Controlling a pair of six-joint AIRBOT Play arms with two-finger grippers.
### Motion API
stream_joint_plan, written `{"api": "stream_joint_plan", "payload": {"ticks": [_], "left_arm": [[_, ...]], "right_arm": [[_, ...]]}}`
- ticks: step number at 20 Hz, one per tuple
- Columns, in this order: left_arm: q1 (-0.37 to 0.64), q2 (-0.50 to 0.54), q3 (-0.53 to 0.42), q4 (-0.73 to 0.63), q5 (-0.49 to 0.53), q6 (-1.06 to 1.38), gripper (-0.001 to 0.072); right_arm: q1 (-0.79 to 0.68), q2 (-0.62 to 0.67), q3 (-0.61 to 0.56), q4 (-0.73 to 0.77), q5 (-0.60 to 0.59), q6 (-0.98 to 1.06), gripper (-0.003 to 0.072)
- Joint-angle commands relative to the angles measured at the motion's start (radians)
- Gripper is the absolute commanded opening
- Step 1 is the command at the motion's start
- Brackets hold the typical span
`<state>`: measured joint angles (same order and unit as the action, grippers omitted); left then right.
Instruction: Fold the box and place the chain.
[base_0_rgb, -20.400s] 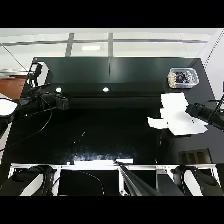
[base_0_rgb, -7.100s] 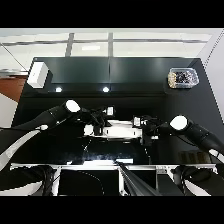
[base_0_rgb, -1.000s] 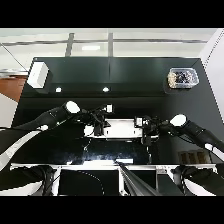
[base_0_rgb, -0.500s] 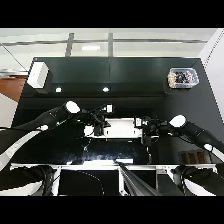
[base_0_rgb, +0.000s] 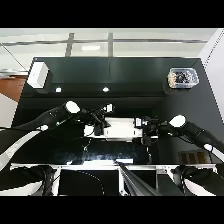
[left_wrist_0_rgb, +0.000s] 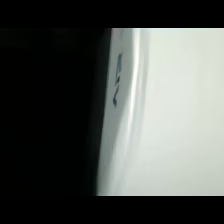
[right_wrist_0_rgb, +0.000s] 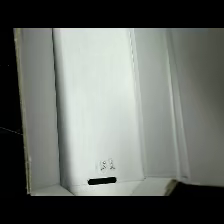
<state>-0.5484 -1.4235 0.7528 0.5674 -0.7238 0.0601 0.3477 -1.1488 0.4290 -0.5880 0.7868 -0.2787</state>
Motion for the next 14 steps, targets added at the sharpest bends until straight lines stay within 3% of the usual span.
{"api": "stream_joint_plan", "payload": {"ticks": [1, 2, 11, 14], "left_arm": [[0.0, 0.014, 0.001, 0.0, -0.011, 0.003, 0.0532], [0.0, 0.023, 0.001, 0.0, -0.009, 0.003, 0.0631], [0.047, 0.14, 0.001, 0.011, -0.024, -0.098, 0.0641], [0.089, 0.217, 0.001, 0.115, -0.062, -0.215, 0.0641]], "right_arm": [[0.001, -0.001, 0.0, 0.001, -0.003, 0.0, 0.0584], [0.001, -0.001, 0.0, 0.001, -0.003, 0.0, 0.0584], [0.001, -0.001, 0.0, 0.001, -0.003, 0.0, 0.0583], [0.001, -0.001, 0.0, 0.001, -0.003, 0.0, 0.0561]]}}
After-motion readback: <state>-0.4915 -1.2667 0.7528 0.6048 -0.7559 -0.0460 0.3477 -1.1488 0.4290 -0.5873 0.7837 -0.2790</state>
